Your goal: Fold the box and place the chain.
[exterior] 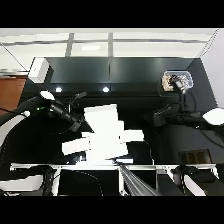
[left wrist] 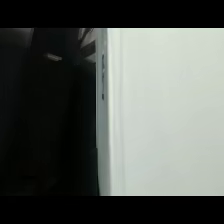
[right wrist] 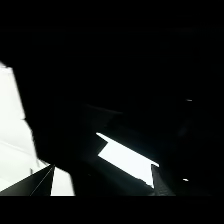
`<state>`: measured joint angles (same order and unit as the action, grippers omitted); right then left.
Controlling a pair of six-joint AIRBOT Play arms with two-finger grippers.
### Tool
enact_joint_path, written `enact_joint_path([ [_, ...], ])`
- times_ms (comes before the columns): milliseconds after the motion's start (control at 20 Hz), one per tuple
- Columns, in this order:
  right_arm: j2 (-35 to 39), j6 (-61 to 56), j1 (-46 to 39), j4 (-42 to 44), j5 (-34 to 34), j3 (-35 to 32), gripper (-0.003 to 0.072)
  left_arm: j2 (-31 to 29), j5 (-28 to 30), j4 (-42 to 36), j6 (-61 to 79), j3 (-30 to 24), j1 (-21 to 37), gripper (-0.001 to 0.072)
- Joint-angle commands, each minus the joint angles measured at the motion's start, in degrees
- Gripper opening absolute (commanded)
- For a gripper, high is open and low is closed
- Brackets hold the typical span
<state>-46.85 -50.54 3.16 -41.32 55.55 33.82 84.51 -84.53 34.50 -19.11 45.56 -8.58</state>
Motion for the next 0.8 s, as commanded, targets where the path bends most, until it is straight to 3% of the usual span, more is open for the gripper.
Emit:
enact_joint_path([
  [0, 0.1, 0.4, -4.8, -15.4, 6.2, 6.6, 0.0682, -5.0, 4.2, 1.3, 3.3, 0.4, -2.1, 0.0019],
  [100, 0.1, 0.4, -4.9, -20.8, 7.6, 7.8, 0.0682, -9.2, 9.4, 1.3, 8.4, -1.0, -4.5, 0.0018],
  [300, 0.0, 0.4, -4.8, -21.1, 6.6, 7.8, 0.0682, -14.7, 26.8, -4.2, 22.0, -8.9, -8.9, 0.0021],
  [350, 0.0, 0.4, -4.8, -21.1, 6.6, 7.8, 0.0682, -14.3, 27.6, -5.9, 27.1, -10.6, -9.8, 0.0024],
  [500, 0.0, 0.7, -4.8, -21.1, 5.9, 6.6, 0.0682, -12.3, 30.8, 0.7, 39.4, -11.6, -12.3, 0.0023],
  [750, 0.0, 14.5, -2.5, -13.4, 4.3, 2.6, 0.0682, -10.8, 39.8, -6.5, 38.5, -11.6, -13.0, 0.0024],
])
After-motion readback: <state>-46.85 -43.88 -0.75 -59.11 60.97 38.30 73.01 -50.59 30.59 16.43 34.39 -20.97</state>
